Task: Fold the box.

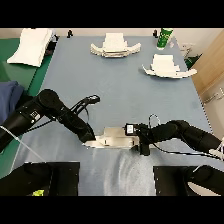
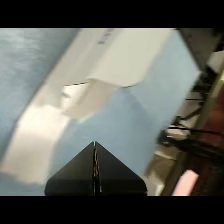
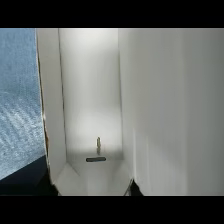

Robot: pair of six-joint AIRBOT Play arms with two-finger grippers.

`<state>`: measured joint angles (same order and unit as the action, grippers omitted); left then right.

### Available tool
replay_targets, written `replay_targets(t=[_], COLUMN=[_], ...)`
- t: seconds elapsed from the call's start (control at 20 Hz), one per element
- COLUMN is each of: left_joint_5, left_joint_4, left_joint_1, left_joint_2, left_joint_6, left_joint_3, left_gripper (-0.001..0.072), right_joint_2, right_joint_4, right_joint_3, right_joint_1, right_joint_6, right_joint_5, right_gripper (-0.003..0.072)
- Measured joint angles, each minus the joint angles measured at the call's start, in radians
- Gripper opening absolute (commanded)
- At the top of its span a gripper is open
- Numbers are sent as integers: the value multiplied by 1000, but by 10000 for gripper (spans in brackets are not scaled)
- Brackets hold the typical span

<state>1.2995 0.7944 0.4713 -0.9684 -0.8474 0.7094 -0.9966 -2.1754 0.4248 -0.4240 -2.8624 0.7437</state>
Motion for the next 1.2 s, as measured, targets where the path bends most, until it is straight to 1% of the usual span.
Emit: replay_targets(t=[0.05, 0.1, 0.2, 0.25, 0.35, 0.5, 0.6, 0.75, 0.9, 1.2], left_joint_5=[-5, -31, -113, -156, -251, -368, -412, -442, -469, -446], left_joint_4=[-28, -56, -105, -129, -183, -222, -221, -195, -127, -114], left_joint_1=[32, 68, 120, 131, 141, 121, 102, 84, 75, 72], left_joint_2=[0, -6, -27, -41, -75, -124, -153, -193, -241, -287], left_joint_6=[-32, -65, -121, -142, -172, -231, -276, -357, -410, -444], left_joint_3=[0, 0, 1, 2, 8, 12, 13, 14, 14, 14], left_gripper=[13, 13, 13, 13, 13, 13, 13, 13, 13, 13], right_joint_2=[0, 0, 0, 0, 0, 0, 0, 0, 0, 0], right_joint_4=[0, 0, 0, 0, 0, -1, -2, -2, -6, -1], right_joint_3=[0, 0, 0, 0, 0, 0, 0, 0, 0, 0], right_joint_1=[0, 0, 0, 0, 0, 0, 0, 0, 0, 0], right_joint_6=[0, 0, 0, 0, 0, 1, 3, 3, 1, 0], right_joint_5=[0, 0, 0, 0, 1, 1, 1, 2, -3, 1], right_gripper=[512, 512, 512, 512, 512, 512, 512, 512, 512, 512])
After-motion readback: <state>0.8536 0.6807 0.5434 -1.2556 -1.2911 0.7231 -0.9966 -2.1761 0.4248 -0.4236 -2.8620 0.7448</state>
